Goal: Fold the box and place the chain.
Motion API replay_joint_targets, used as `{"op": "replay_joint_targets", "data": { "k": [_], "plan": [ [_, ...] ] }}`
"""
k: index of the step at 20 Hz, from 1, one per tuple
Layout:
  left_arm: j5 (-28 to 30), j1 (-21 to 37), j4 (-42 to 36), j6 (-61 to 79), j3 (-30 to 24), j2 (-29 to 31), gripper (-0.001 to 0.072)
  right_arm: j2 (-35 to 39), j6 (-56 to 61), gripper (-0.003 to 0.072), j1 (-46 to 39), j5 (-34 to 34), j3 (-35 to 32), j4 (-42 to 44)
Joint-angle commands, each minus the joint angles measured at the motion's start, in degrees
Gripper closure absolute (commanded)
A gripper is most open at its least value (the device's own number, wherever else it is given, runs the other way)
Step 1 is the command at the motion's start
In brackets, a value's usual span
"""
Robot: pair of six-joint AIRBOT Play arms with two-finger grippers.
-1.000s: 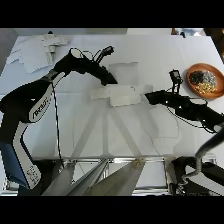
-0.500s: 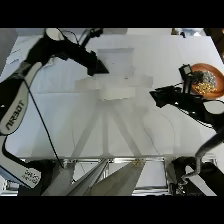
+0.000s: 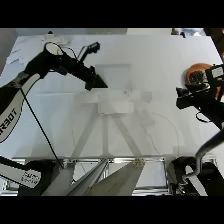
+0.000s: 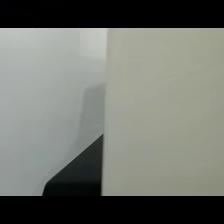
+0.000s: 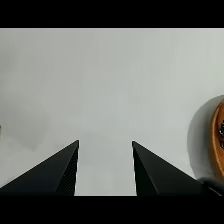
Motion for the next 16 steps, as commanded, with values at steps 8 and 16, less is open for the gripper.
{"op": "replay_joint_targets", "data": {
  "k": [8, 16],
  "plan": [
    [12.55, -4.74, 0.63, 9.49, -2.27, -5.49, 0.0705, 1.36, 4.74, 0.0329, 0.0, -0.31, 0.0, -5.55],
    [13.14, -4.87, -4.11, 17.68, -2.27, -10.16, 0.0704, 1.36, 4.74, 0.0331, 0.0, -0.37, 0.0, -5.55]
  ]
}}
